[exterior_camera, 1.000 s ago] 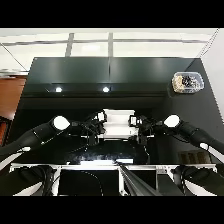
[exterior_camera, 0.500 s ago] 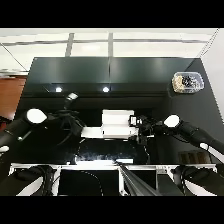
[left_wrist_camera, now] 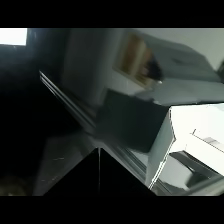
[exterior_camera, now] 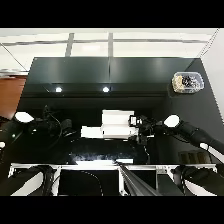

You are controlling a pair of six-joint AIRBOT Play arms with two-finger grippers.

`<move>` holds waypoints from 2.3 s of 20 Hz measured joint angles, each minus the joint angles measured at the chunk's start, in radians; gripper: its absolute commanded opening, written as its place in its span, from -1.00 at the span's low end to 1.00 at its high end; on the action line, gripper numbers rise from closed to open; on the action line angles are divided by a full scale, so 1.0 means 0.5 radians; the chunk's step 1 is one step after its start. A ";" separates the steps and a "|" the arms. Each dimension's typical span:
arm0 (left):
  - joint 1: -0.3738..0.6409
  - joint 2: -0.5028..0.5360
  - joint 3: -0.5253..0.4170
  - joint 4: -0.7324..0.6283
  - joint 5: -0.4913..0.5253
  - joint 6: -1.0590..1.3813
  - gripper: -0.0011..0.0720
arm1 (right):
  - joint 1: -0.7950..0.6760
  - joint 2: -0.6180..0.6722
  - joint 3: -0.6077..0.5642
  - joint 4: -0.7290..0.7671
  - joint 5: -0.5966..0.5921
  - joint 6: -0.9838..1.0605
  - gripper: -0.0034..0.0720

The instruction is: Fold the box and place the chain.

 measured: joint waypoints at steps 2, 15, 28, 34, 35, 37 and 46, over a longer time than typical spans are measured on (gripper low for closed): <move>-0.092 -0.080 -0.016 -0.133 0.004 0.046 -0.89 | 0.000 0.000 0.000 0.000 0.001 0.000 0.23; -0.478 -0.238 0.137 -0.569 -0.014 0.439 0.14 | 0.000 0.000 -0.001 0.000 0.001 0.000 0.24; -0.792 -0.241 0.341 -0.477 0.082 0.410 0.96 | 0.000 0.000 -0.001 0.000 0.001 0.000 0.24; -1.006 -0.241 0.389 -0.386 0.336 0.242 0.95 | 0.000 0.000 0.000 0.000 0.001 0.000 0.23; -1.020 -0.241 0.401 -0.375 0.361 0.217 0.89 | 0.000 0.000 -0.001 0.000 0.001 0.000 0.23; -1.039 -0.241 0.426 -0.352 0.380 0.163 0.87 | 0.000 0.000 -0.001 0.000 0.001 0.000 0.24; -1.059 -0.241 0.599 -0.061 0.105 -0.184 0.86 | 0.000 0.000 -0.001 0.000 0.001 0.000 0.24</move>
